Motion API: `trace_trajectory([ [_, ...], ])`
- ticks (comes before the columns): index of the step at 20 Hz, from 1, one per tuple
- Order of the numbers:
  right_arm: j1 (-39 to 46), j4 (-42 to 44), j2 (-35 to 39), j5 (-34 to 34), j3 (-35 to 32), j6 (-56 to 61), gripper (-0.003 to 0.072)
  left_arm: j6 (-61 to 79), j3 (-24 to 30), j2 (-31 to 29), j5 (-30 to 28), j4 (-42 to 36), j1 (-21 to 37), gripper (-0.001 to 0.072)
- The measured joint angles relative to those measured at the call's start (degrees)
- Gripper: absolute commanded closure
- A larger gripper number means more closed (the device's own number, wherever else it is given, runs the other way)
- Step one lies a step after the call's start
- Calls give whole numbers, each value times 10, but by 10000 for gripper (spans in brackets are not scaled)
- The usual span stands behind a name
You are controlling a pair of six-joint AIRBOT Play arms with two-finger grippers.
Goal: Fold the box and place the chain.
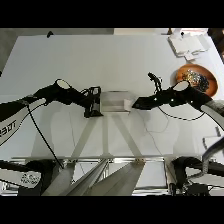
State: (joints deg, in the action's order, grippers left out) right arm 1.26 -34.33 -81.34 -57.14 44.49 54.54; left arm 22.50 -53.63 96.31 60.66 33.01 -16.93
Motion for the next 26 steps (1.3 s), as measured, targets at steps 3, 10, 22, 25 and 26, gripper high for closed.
trace_trajectory([
  [3,-12,18,0,1,0,-6,347,0,0,0,0,0,0,695],
  [10,-49,35,-1,53,0,-9,212,-1,0,0,1,0,1,695],
  [22,-65,-28,24,80,0,19,270,0,0,0,-1,0,0,695],
  [25,-65,-55,38,89,0,34,295,0,0,0,-1,0,0,695],
  [26,-65,-66,41,95,0,42,295,0,0,0,-1,0,0,695],
])
